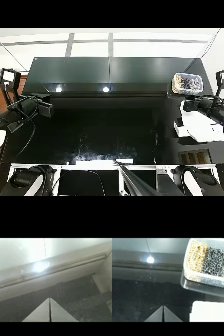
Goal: Fold the box and place the chain.
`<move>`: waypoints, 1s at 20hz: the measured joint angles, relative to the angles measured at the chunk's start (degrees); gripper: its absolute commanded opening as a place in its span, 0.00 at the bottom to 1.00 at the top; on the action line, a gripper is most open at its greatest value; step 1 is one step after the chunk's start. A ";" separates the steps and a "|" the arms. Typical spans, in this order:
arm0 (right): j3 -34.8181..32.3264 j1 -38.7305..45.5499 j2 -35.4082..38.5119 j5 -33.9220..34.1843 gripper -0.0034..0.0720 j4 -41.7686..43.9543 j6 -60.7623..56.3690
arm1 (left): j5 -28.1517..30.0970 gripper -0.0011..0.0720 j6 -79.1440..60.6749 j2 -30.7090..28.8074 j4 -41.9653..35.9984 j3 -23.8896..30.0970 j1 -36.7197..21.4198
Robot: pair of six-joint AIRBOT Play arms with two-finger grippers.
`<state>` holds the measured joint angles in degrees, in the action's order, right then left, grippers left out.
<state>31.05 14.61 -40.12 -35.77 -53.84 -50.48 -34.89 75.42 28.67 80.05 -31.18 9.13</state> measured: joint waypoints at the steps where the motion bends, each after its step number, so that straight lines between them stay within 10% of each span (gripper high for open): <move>1: 0.00 0.00 0.00 0.00 0.06 0.00 0.00 | 0.00 0.05 0.00 0.00 0.00 0.00 0.00; 14: 0.00 0.00 0.00 0.00 0.06 -0.02 0.00 | 0.39 0.05 0.00 0.02 -0.02 0.00 -0.02; 20: 0.00 0.00 -0.04 2.54 0.06 0.28 -0.02 | 9.66 0.05 0.00 0.81 0.55 0.00 -0.02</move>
<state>31.05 14.61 -40.16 -33.23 -53.56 -50.50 -25.23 75.42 29.47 80.60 -31.18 9.10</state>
